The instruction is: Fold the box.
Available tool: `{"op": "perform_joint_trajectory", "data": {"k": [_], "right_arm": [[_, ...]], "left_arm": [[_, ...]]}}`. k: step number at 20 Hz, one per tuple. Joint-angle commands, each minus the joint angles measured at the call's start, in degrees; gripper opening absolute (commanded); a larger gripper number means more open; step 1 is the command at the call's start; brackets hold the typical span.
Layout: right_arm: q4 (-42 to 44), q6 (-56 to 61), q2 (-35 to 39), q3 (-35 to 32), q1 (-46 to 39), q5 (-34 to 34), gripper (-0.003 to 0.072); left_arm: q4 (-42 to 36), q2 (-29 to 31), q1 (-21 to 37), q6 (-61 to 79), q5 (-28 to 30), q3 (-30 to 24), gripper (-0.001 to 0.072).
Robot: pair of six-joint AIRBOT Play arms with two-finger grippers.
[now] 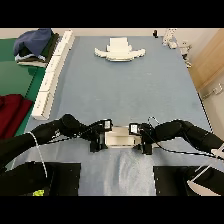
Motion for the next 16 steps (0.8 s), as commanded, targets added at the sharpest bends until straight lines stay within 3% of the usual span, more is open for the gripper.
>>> {"op": "perform_joint_trajectory", "data": {"k": [1, 11, 16], "right_arm": [[0.0, 0.0, 0.1, 0.0, 0.0, 0.0, 0.0509], [0.0, 0.0, 0.1, 0.0, 0.0, 0.0, 0.0509], [0.0, 0.0, 0.1, 0.0, 0.0, 0.0, 0.0509]], "left_arm": [[-0.9, 0.7, 0.2, 2.9, -0.4, -0.7, 0.0697], [-5.0, 0.7, 0.0, 10.6, -0.3, -0.9, 0.0696], [-8.3, 0.6, -2.0, 12.7, 2.7, -1.0, 0.0696]]}}
